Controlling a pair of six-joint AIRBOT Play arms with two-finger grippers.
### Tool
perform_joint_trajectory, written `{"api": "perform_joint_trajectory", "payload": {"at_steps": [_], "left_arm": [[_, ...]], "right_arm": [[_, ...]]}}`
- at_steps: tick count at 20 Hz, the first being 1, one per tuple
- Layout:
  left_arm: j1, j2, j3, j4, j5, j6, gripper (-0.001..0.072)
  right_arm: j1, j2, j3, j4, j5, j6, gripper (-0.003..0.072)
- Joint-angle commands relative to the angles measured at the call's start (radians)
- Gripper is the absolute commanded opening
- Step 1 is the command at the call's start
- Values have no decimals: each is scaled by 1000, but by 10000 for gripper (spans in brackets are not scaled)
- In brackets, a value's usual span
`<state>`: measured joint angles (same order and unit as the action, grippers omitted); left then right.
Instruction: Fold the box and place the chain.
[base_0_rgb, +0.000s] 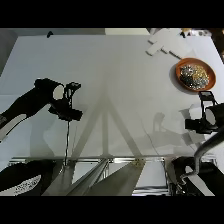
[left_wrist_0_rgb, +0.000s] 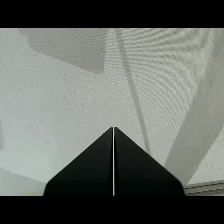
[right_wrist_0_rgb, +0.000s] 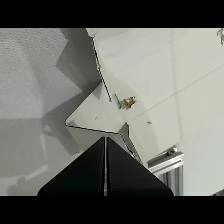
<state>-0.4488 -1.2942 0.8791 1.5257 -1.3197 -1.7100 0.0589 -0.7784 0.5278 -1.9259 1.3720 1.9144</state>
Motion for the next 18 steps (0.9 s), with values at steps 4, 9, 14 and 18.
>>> {"api": "perform_joint_trajectory", "payload": {"at_steps": [4, 9, 14, 18], "left_arm": [[0, 0, -2, 0, 0, 0, 9], [0, 0, -2, 0, 0, 0, 9], [0, 0, -2, 0, 0, 0, 9], [0, 0, -2, 0, -1, 0, 9]], "right_arm": [[-1, 1, 0, 6, 30, -16, 17], [-1, 1, 0, 5, 88, -119, 18], [-211, 0, 51, -161, -96, -249, 12], [-497, -27, 163, -228, -291, -347, 12]]}}
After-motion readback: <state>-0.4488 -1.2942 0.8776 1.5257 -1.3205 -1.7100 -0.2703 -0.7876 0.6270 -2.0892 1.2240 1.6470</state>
